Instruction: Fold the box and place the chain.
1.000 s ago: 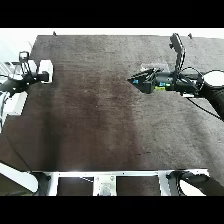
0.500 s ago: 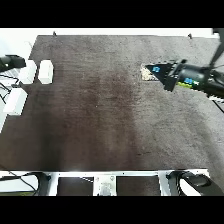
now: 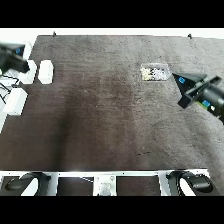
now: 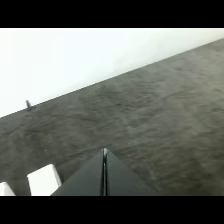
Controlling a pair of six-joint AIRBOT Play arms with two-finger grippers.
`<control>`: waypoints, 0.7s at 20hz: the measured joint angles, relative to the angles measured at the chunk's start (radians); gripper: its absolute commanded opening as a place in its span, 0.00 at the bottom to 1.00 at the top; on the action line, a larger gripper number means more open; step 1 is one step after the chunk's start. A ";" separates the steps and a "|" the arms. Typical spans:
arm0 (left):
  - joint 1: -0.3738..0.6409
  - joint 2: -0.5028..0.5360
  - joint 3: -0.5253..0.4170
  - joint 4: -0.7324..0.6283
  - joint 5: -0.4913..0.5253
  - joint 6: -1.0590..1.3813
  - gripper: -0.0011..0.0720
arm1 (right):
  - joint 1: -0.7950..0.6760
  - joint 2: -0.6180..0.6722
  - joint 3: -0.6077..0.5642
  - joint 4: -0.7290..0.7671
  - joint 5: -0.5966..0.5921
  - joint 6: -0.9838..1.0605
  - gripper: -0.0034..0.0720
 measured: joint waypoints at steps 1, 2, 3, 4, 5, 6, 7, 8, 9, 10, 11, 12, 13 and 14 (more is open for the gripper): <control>-0.021 0.075 -0.076 -0.018 0.001 0.015 0.03 | 0.000 0.042 -0.044 -0.017 -0.018 0.001 0.06; -0.040 0.158 -0.164 -0.037 0.000 0.025 0.03 | 0.000 0.084 -0.089 -0.029 -0.034 0.003 0.06; -0.049 0.233 -0.248 -0.053 0.002 0.031 0.03 | -0.001 0.122 -0.130 -0.039 -0.046 0.003 0.06; -0.059 0.316 -0.336 -0.073 0.007 0.034 0.03 | -0.002 0.164 -0.174 -0.047 -0.055 0.004 0.06; -0.066 0.393 -0.414 -0.089 0.007 0.037 0.03 | -0.003 0.202 -0.215 -0.055 -0.061 0.004 0.06; -0.070 0.470 -0.493 -0.103 0.006 0.037 0.03 | -0.007 0.243 -0.259 -0.064 -0.069 0.005 0.06; -0.073 0.536 -0.558 -0.113 0.010 0.037 0.03 | -0.010 0.280 -0.299 -0.069 -0.077 0.005 0.06; -0.076 0.595 -0.619 -0.121 0.009 0.034 0.04 | -0.015 0.315 -0.338 -0.073 -0.082 0.005 0.06; -0.078 0.640 -0.665 -0.126 0.010 0.029 0.04 | -0.018 0.351 -0.376 -0.077 -0.096 0.006 0.06; -0.079 0.675 -0.707 -0.131 0.010 0.023 0.04 | -0.021 0.380 -0.409 -0.078 -0.115 0.006 0.06; -0.080 0.698 -0.743 -0.133 0.008 0.018 0.04 | -0.022 0.408 -0.442 -0.080 -0.137 0.006 0.06; -0.080 0.714 -0.769 -0.135 0.007 0.013 0.04 | -0.023 0.427 -0.469 -0.081 -0.159 0.006 0.06; -0.081 0.728 -0.792 -0.136 0.007 0.011 0.04 | -0.024 0.440 -0.496 -0.084 -0.175 0.006 0.06; -0.081 0.736 -0.809 -0.137 0.006 0.008 0.04 | -0.025 0.451 -0.518 -0.085 -0.188 0.006 0.06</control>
